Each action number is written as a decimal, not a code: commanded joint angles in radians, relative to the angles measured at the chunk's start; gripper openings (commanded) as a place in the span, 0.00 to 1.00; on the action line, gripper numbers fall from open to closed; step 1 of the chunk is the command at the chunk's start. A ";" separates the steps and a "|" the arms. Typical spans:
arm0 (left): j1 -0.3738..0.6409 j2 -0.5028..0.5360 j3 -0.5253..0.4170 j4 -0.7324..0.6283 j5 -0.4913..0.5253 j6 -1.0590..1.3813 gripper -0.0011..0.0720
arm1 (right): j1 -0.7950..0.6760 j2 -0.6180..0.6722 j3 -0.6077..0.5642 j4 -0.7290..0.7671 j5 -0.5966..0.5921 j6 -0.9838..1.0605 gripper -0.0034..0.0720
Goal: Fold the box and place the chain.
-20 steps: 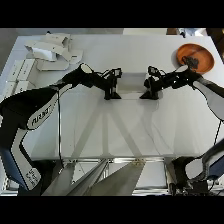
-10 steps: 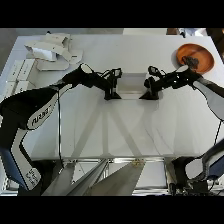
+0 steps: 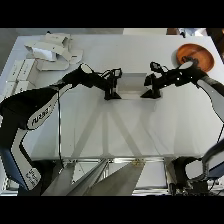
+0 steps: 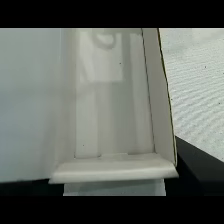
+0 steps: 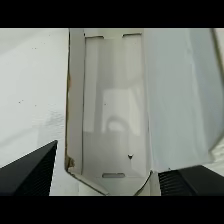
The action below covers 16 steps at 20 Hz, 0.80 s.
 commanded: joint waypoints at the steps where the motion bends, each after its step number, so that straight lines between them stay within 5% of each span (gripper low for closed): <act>1: 0.000 -0.001 0.001 0.000 0.001 0.000 0.61 | -0.011 0.081 0.001 -0.055 0.006 0.077 0.93; 6: 0.000 -0.001 0.001 0.000 0.001 0.000 0.61 | -0.085 0.209 0.001 -0.119 0.020 0.144 0.92; 13: 0.000 -0.001 0.001 0.000 0.000 0.000 0.61 | -0.119 0.312 0.001 -0.004 0.224 0.241 0.84; 14: 0.000 -0.001 0.001 0.000 -0.003 0.000 0.61 | -0.106 0.312 0.001 0.043 0.220 0.239 0.71; 15: 0.000 -0.001 0.001 0.000 -0.002 0.000 0.61 | -0.090 0.311 0.001 0.068 0.211 0.228 0.14; 16: 0.000 -0.001 0.001 0.000 -0.003 0.000 0.61 | -0.069 0.311 0.001 0.074 0.197 0.209 0.11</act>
